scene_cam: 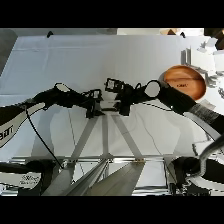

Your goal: Fold the box and place the chain.

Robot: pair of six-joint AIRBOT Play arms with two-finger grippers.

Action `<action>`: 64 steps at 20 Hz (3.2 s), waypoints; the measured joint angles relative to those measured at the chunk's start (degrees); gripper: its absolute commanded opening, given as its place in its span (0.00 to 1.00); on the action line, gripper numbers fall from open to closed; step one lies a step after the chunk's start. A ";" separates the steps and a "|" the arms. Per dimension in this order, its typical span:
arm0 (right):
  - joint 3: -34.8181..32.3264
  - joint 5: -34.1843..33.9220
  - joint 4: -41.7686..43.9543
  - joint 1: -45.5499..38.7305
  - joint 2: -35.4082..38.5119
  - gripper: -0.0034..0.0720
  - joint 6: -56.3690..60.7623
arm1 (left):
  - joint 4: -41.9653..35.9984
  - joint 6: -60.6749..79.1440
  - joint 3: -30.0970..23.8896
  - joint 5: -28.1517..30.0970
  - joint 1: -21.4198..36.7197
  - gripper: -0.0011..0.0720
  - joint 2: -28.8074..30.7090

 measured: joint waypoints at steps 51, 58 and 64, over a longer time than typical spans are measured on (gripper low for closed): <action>-5.70 7.08 28.63 -4.94 -5.27 0.06 12.52 | -0.31 -0.28 0.00 0.44 -0.02 0.30 0.00; -5.42 6.60 22.95 -13.88 10.58 0.06 18.40 | -0.04 -0.09 0.00 0.07 -0.02 0.30 0.00; -5.42 12.92 -12.57 -20.52 19.96 0.06 42.97 | 0.02 -0.02 0.00 -0.07 0.00 0.30 0.00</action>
